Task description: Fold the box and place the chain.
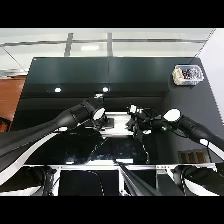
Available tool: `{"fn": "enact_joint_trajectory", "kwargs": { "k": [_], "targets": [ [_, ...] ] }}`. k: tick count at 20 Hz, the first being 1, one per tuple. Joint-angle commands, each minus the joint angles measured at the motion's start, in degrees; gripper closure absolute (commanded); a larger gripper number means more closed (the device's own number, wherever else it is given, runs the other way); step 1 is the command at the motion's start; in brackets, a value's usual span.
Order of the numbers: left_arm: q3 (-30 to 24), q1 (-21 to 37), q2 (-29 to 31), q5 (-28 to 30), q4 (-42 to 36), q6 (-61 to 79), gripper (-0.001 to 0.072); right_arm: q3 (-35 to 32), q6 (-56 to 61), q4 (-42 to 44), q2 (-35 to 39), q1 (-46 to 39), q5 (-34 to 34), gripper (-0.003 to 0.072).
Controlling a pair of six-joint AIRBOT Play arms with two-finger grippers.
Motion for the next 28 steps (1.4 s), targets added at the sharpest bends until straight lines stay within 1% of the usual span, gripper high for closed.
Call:
{"fn": "enact_joint_trajectory", "kwargs": {
  "k": [1,2,3,4,5,7,8,10,12,14,15,17,19,21,23,25,28],
  "targets": [
    [0.02,0.02,0.02,-0.07,0.02,0.09,0.0682,-0.13,2.75,0.07,-0.04,0.07,-0.5,0.0305],
    [0.02,0.02,0.02,-0.04,0.04,0.09,0.0682,-0.13,2.75,-0.83,-0.04,0.04,-0.5,0.0374],
    [0.02,0.02,0.02,-0.04,0.04,0.09,0.0682,-0.13,2.75,-1.9,-0.04,0.04,-0.44,0.0502],
    [0.02,0.02,0.02,-0.04,0.04,0.09,0.0682,-0.13,2.78,-2.54,-0.04,0.04,-0.52,0.043],
    [0.02,0.02,0.02,-0.04,0.04,0.09,0.0682,-0.13,2.93,-2.51,-0.04,0.04,-0.61,0.0262],
    [0.02,0.02,0.02,-0.04,0.02,0.09,0.0682,-0.11,4.07,-2.56,-0.04,0.02,0.57,0.0659],
    [0.02,0.02,0.02,-0.04,0.02,0.09,0.0682,-0.07,9.14,-3.19,-0.02,0.02,0.63,0.0665],
    [0.02,0.02,0.0,-0.07,0.02,0.09,0.0682,0.83,25.31,-7.3,0.94,-0.74,1.53,0.0666],
    [0.02,0.02,0.02,-0.02,0.02,0.09,0.0681,2.93,39.6,-11.72,3.98,-3.58,7.34,0.0666],
    [0.02,0.02,0.02,-0.04,0.04,0.09,0.0682,5.99,54.64,-19.96,7.67,-10.29,15.63,0.0665],
    [0.02,0.02,0.02,-0.02,0.02,0.09,0.0682,6.49,61.16,-24.24,9.4,-15.21,17.79,0.0665],
    [0.02,0.02,0.02,-0.02,0.02,0.09,0.0682,6.27,67.63,-28.09,10.43,-26.14,19.63,0.0665],
    [0.02,0.02,0.02,-0.02,0.04,0.09,0.0682,3.93,73.29,-26.29,10.21,-35.91,17.42,0.0665],
    [0.02,0.02,0.02,-0.02,0.07,0.09,0.0682,0.11,74.66,-20.41,8.7,-41.9,18.01,0.0665],
    [0.02,0.02,0.02,0.0,0.04,0.09,0.0682,-3.3,72.02,-15.39,5.42,-42.34,19.34,0.0665],
    [0.02,0.02,0.02,0.0,0.04,0.09,0.0682,-5.57,65.79,-10.38,0.87,-39.26,20.46,0.0665],
    [0.02,0.02,0.02,-0.02,0.04,0.09,0.0682,-5.92,56.65,-3.48,-5.99,-32.0,20.31,0.0665]
  ]
}}
